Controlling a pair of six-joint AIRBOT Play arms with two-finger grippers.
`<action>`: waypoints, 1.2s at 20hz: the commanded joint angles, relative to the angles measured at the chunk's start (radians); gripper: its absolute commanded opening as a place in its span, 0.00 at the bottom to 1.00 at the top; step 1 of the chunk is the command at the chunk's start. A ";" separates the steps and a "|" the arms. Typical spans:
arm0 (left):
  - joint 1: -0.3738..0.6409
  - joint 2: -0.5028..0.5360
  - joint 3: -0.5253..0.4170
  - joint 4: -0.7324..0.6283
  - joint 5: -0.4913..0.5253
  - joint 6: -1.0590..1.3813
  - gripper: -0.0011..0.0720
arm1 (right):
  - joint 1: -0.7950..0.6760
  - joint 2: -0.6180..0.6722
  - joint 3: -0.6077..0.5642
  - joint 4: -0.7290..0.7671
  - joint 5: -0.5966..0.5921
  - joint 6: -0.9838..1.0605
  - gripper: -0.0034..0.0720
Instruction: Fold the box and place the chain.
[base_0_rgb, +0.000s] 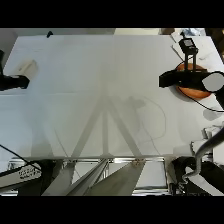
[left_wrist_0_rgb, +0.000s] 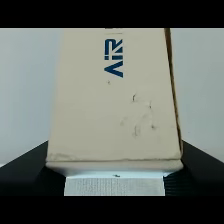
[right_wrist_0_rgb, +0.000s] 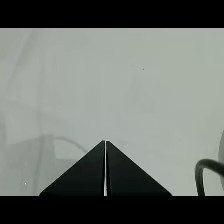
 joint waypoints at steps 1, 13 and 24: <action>-0.018 -0.131 0.000 0.002 0.079 0.070 0.04 | -0.001 0.001 0.001 0.000 0.000 0.000 0.06; -0.018 -0.067 0.000 0.001 0.046 0.069 0.83 | -0.001 0.001 0.001 0.000 0.000 0.000 0.06; -0.018 0.433 0.000 -0.007 -0.080 0.019 0.98 | -0.001 0.001 0.001 0.000 0.000 0.000 0.06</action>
